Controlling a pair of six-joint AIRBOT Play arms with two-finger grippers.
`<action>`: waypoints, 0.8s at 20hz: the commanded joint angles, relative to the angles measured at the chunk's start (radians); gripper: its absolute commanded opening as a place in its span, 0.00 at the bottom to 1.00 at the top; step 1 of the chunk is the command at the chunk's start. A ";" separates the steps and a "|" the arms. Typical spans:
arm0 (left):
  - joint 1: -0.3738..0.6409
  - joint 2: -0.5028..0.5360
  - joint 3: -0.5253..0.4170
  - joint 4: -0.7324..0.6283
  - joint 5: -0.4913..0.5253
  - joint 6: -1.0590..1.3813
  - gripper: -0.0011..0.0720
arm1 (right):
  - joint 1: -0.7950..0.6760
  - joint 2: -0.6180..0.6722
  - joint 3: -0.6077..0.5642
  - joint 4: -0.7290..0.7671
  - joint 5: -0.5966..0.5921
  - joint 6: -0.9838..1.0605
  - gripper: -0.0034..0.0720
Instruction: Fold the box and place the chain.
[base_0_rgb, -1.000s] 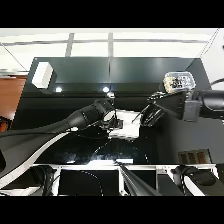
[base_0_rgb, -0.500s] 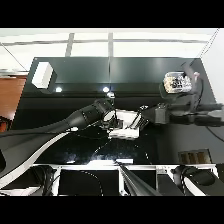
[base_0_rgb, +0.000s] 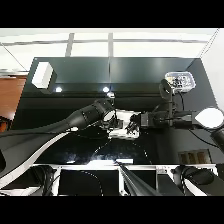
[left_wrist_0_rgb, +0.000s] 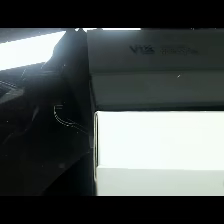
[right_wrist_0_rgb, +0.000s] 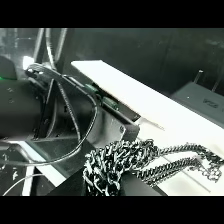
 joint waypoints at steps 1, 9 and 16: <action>0.000 -0.001 0.000 0.000 0.000 0.000 0.05 | 0.014 -0.013 -0.005 0.003 -0.034 0.003 0.06; 0.000 -0.001 0.000 0.000 0.000 0.000 0.05 | 0.013 -0.013 0.078 0.025 -0.016 0.002 0.06; 0.000 -0.001 0.000 0.000 0.000 0.000 0.05 | 0.029 -0.014 0.103 -0.139 0.010 0.117 0.06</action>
